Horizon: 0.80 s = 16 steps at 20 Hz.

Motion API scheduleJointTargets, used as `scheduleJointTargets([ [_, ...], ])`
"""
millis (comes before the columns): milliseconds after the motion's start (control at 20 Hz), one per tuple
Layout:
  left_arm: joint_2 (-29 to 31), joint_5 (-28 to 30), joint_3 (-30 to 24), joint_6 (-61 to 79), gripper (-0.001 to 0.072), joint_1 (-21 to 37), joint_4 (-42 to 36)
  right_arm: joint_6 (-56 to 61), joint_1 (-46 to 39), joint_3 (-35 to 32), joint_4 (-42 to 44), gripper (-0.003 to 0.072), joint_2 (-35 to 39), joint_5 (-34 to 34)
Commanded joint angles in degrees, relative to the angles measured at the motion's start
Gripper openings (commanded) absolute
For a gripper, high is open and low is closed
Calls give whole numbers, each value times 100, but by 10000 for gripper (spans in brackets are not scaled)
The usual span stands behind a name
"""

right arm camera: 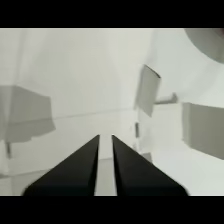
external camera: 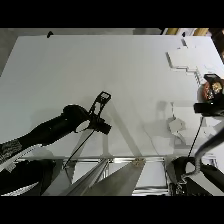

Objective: Fold the box and place the chain.

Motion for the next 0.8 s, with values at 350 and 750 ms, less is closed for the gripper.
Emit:
scheduleJointTargets([
  [350,-2,0,2,0,10,-4,2,-1338,-1993,1211,-435,438,-1735,352],
  [750,-2,0,2,2,10,-4,0,-1858,-2468,1211,-310,436,-2065,-17],
])
